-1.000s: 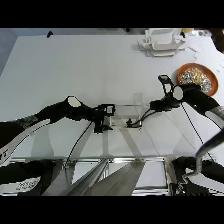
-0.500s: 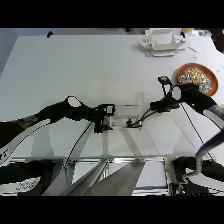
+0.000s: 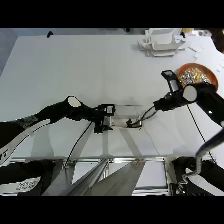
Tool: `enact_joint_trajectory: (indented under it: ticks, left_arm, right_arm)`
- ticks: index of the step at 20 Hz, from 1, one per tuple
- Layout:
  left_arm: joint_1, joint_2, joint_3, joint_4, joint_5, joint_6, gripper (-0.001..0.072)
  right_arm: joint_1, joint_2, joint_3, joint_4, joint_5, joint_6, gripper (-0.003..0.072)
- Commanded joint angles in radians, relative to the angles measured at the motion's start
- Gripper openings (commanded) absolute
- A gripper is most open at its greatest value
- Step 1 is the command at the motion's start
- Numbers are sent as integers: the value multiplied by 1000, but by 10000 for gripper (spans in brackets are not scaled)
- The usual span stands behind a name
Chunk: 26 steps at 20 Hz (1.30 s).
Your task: Fold the box and place the chain.
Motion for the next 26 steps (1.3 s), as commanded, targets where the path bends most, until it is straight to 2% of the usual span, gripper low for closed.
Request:
enact_joint_trajectory:
  ticks: [1, 4, 7, 12, 17, 21, 24, 26]
  left_arm:
    - [0, 0, 0, 0, 0, 0, 250]
    - [0, 0, 0, 0, 0, 0, 250]
    - [0, 0, 0, 0, 0, 0, 250]
    - [0, 0, 0, 0, 0, 0, 250]
    - [0, 0, 0, 0, 0, 0, 250]
    - [0, 0, 0, 0, 0, 0, 250]
    - [0, 0, 0, 0, 0, 0, 250]
    - [0, 0, 0, 0, 0, 0, 250]
  right_arm:
    - [1, 203, 1, 115, 24, -101, 15]
    - [1, 380, 1, 246, 19, -163, 15]
    - [1, 521, 1, 290, 21, -170, 15]
    - [1, 661, 1, 392, 16, -301, 15]
    - [1, 673, 1, 512, 63, -328, 15]
    - [1, 652, 1, 593, 49, -356, 15]
    - [1, 604, 1, 714, 40, -449, 16]
    - [2, 538, 1, 735, 54, -493, 16]
